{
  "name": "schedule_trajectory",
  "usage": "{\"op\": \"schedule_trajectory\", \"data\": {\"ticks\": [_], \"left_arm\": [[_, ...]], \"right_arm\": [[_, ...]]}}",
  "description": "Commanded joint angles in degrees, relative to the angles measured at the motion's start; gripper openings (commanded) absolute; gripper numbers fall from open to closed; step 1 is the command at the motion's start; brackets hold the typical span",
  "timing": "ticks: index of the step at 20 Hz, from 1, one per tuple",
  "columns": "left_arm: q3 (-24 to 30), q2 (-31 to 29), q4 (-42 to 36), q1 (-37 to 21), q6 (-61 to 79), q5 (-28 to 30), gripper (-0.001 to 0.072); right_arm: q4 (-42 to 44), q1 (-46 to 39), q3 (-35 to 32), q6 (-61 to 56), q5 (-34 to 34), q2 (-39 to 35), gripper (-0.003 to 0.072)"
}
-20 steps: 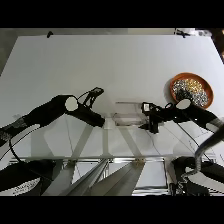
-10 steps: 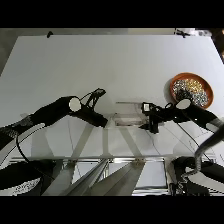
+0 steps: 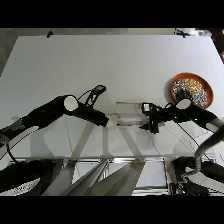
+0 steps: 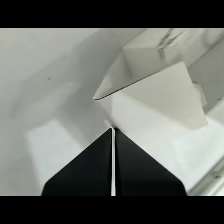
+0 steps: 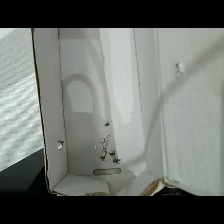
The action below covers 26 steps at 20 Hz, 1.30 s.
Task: Fold the box and place the chain.
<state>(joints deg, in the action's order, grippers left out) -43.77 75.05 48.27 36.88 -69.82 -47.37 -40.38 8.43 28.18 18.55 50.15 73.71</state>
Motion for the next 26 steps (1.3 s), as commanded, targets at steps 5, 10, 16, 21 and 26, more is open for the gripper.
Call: {"op": "schedule_trajectory", "data": {"ticks": [5,10,16,21,26], "left_arm": [[0.0,-1.9,-3.8,0.5,3.0,1.1,0.0096],[0.0,-1.8,-4.1,1.1,3.0,2.2,0.0244],[0.0,-1.6,-3.8,1.1,2.9,2.4,0.0497],[0.0,-1.7,-1.0,0.9,1.4,3.1,0.0534],[0.0,-2.7,2.7,-0.9,-0.7,-0.1,0.0534]], "right_arm": [[0.1,0.0,0.0,-0.1,-0.1,0.0,0.0414],[0.1,0.0,0.0,-0.1,0.0,0.0,0.0414],[0.1,0.0,0.0,-0.1,0.0,0.0,0.0414],[0.1,0.0,0.0,-0.1,0.0,0.0,0.0414],[0.1,0.0,0.0,-0.1,0.0,0.0,0.0414]]}}
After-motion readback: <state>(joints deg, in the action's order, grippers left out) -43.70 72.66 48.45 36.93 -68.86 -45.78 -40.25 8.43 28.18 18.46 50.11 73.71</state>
